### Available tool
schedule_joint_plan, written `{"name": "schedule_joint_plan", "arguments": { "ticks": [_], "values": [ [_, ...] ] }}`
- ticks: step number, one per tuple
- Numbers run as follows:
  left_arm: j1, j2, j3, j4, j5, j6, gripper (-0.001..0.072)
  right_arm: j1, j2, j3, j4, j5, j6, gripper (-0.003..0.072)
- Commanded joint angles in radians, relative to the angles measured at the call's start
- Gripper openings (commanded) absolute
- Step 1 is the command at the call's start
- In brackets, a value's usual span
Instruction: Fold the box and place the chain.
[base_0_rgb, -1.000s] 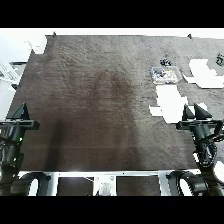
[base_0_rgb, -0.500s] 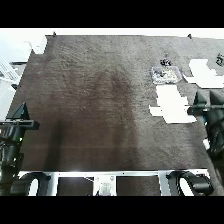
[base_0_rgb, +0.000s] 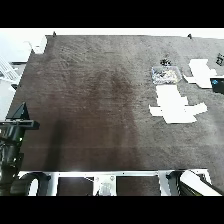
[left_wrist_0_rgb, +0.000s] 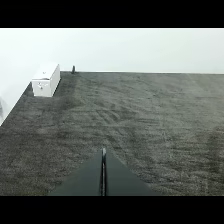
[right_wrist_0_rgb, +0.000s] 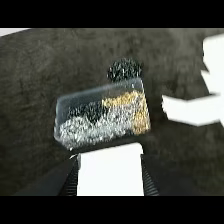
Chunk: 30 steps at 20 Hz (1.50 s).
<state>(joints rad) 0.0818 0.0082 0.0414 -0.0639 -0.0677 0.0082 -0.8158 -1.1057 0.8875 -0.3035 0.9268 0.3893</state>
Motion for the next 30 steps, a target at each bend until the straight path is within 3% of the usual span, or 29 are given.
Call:
{"name": "schedule_joint_plan", "arguments": {
  "ticks": [1,6,14,22,30],
  "values": [
    [0.0,-0.001,0.0,0.0,0.0,0.0,0.0021,-0.208,-0.133,0.161,-0.107,0.29,0.134,0.0443],
    [0.0,-0.001,0.0,0.0,0.0,0.0,0.0022,-0.183,-0.356,0.484,-0.399,0.389,0.207,0.0443],
    [0.0,-0.001,0.0,0.0,0.0,0.0,0.0022,-0.1,-0.829,1.018,-0.506,0.717,0.356,0.0442],
    [0.0,-0.001,0.0,0.0,0.0,0.0,0.0022,-0.075,-0.928,1.029,-0.64,0.715,0.331,0.045],
    [0.0,-0.001,0.0,0.001,0.0,0.0,0.0021,-0.075,-0.969,1.029,-0.645,0.78,0.337,0.0452]
  ]
}}
